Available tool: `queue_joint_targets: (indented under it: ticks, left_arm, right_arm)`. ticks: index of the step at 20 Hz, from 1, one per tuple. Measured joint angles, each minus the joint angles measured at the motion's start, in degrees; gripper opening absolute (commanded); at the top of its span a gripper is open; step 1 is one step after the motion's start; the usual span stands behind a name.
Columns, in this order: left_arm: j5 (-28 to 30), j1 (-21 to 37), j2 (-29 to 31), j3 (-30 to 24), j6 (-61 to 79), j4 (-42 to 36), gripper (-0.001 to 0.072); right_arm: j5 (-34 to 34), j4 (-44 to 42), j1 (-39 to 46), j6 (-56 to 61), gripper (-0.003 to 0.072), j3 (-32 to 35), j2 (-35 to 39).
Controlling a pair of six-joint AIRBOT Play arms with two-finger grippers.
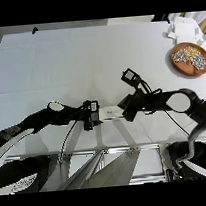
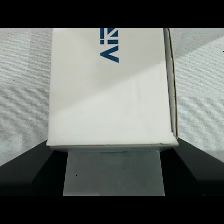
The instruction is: Fold the box and place the chain.
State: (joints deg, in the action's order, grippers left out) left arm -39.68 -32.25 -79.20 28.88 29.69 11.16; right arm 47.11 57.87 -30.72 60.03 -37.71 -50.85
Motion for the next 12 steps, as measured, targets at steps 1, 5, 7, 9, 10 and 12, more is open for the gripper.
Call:
queue_joint_targets:
  ticks: [1,5,7,9,10,12]
  left_arm:
    - [0.0,0.0,0.0,0.0,0.0,0.0,0.0269]
    - [0.0,0.0,0.0,0.0,0.0,0.0,0.0269]
    - [0.0,0.0,0.0,0.0,0.0,0.0,0.0269]
    - [0.0,0.0,0.0,0.0,0.0,0.0,0.0269]
    - [0.0,0.0,0.0,0.0,0.0,0.0,0.0269]
    - [0.0,0.0,0.0,0.0,0.0,0.0,0.0269]
  right_arm:
    - [4.9,3.6,3.0,3.1,0.0010,-1.0,0.2]
    - [24.2,12.0,15.6,11.5,0.0014,-2.7,0.3]
    - [30.5,15.0,21.1,15.6,0.0014,-3.0,0.3]
    - [34.7,16.8,25.2,19.1,0.0015,-3.2,0.3]
    - [36.2,17.5,26.6,20.7,0.0015,-3.2,0.3]
    - [38.7,18.2,28.3,23.1,0.0015,-3.3,0.3]
